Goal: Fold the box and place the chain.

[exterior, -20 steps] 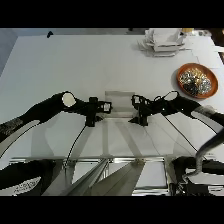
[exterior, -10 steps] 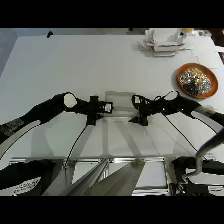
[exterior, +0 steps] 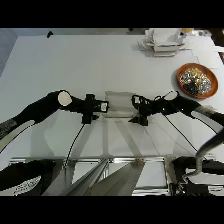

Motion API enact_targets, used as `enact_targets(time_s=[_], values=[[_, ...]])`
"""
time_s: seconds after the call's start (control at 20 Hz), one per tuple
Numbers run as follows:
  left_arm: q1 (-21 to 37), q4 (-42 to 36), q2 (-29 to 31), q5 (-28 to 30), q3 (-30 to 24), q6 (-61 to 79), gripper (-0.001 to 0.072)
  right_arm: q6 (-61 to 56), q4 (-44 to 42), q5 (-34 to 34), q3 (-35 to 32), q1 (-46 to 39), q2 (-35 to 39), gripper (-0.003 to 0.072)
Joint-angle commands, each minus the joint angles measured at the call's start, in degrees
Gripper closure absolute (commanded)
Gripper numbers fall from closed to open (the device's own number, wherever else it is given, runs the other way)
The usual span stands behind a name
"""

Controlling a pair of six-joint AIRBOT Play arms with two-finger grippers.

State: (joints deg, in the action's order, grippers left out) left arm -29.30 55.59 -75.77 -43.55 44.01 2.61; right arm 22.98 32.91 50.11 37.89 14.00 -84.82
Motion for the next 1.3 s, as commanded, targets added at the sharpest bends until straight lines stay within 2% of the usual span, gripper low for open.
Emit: enact_targets(time_s=[0.0, 0.2, 0.4, 0.45, 0.5, 0.55, 0.7, 1.05, 1.2, 1.25], values=[[0.02, -1.42, 0.04, 0.72, 0.00, 2.12, 0.0269, -0.15, -0.17, 0.07, -0.04, 0.04, 0.04, 0.0346], [-1.18, -2.38, -1.27, 0.72, 0.00, 8.79, 0.0275, -0.15, -0.17, 0.04, -0.04, 0.04, 0.04, 0.0346], [-1.64, -2.78, -2.19, 1.57, 0.00, 9.62, 0.0279, -0.15, -0.17, 0.04, -0.04, 0.04, 0.04, 0.0346], [-1.66, -3.08, -2.38, 2.14, 0.00, 9.64, 0.0327, -0.15, -0.17, 0.04, -0.04, 0.04, 0.04, 0.0346], [-1.84, -3.50, -2.54, 2.91, 0.00, 9.64, 0.0438, -0.15, -0.17, 0.04, -0.04, 0.04, 0.04, 0.0346], [-1.97, -3.76, -2.71, 3.61, 0.00, 9.66, 0.0465, -0.15, -0.17, 0.04, -0.04, 0.04, 0.04, 0.0346], [-2.69, -5.03, -3.56, 5.86, 0.00, 9.66, 0.0465, -0.15, -0.17, 0.04, -0.04, 0.04, 0.04, 0.0346], [-4.02, -7.17, -4.44, 7.08, 0.00, 9.66, 0.0467, -0.15, -0.17, 0.04, -0.04, 0.04, 0.04, 0.0346], [-4.26, -7.63, -4.44, 6.86, 0.00, 9.64, 0.0575, -0.15, -0.17, 0.04, -0.04, 0.04, 0.04, 0.0346], [-4.50, -8.46, -4.46, 6.88, 0.00, 9.66, 0.0574, -0.15, -0.17, 0.04, -0.04, 0.04, 0.04, 0.0346]])
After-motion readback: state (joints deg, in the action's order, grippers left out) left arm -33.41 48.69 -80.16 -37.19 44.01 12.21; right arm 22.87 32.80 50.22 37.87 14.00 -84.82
